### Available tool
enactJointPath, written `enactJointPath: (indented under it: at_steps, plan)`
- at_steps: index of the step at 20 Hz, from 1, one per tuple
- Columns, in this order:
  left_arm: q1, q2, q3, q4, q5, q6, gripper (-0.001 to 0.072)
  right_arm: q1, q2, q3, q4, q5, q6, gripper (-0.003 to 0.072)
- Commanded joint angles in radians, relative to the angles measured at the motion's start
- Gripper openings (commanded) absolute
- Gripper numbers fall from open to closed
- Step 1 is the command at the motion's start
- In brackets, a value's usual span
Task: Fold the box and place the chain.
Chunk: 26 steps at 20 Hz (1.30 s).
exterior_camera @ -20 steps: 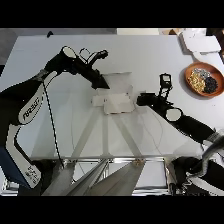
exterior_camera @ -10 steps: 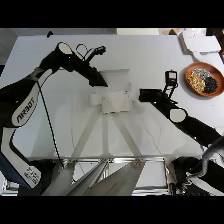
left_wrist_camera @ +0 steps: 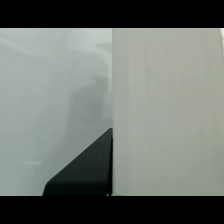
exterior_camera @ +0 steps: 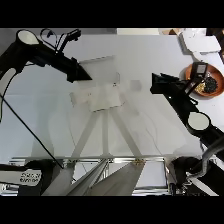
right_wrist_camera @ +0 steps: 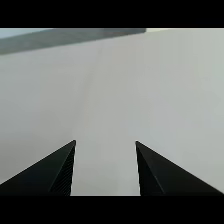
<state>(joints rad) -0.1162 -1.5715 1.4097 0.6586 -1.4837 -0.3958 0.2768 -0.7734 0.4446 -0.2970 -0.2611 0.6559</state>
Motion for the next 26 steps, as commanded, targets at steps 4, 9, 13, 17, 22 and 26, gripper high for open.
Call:
enactJointPath:
  at_steps: [4, 9, 13, 17, 22, 26]
  plan:
    - [-0.024, 0.09, -0.249, -0.035, 0.083, 0.17, 0.0003, -0.146, 0.029, 0.001, 0.555, -0.062, -0.545, 0.0415]
    - [-0.101, 0.055, -0.249, -0.035, 0.173, 0.424, 0.0007, -0.162, 0.029, 0.001, 0.921, -0.498, -1.032, 0.0416]
    - [-0.155, 0.051, -0.249, -0.036, 0.303, 0.512, 0.0003, -0.162, 0.029, 0.001, 1.061, -0.582, -1.354, 0.041]
    - [-0.166, 0.014, -0.249, -0.033, 0.333, 0.512, 0.0001, -0.162, 0.029, 0.001, 1.078, -0.541, -1.371, 0.041]
    - [-0.165, -0.089, -0.249, -0.025, 0.392, 0.512, -0.0001, -0.162, 0.029, 0.001, 1.091, -0.539, -1.371, 0.041]
    - [-0.165, -0.117, -0.249, -0.014, 0.469, 0.512, 0.0001, -0.162, 0.029, 0.001, 1.092, -0.539, -1.371, 0.041]
